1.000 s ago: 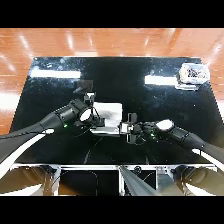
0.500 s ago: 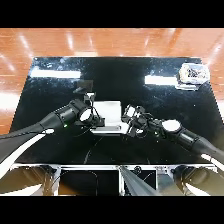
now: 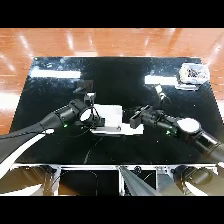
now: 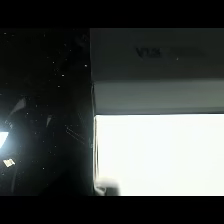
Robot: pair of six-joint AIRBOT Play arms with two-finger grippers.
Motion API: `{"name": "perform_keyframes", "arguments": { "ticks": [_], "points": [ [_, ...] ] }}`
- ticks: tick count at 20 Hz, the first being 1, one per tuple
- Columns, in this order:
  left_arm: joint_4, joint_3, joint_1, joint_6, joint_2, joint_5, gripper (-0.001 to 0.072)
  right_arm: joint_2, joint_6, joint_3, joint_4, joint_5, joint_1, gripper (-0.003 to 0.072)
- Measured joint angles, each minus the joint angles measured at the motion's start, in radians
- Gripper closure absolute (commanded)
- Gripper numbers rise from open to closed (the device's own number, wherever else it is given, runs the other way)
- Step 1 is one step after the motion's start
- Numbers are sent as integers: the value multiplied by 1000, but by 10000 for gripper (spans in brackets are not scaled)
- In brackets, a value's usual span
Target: Fold the box and place the chain.
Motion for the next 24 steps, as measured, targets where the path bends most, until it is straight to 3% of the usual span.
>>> {"name": "perform_keyframes", "arguments": {
  "ticks": [4,7,9,13,15,19,24],
  "points": [
    [0,0,0,0,0,-1,688,40,183,0,-42,303,-132,651],
    [0,0,0,0,0,-2,688,71,446,23,-158,439,-269,651],
    [0,0,0,0,0,-3,688,82,687,77,-381,540,-374,651],
    [3,0,0,3,0,-5,687,86,1120,150,-1008,742,-542,651],
    [3,0,0,21,0,-6,688,76,1217,124,-1142,787,-598,651],
    [5,0,0,42,0,-8,688,23,1249,31,-1072,727,-608,650],
    [7,0,0,45,0,-9,689,-105,1249,-6,-949,576,-478,651]
  ]
}}
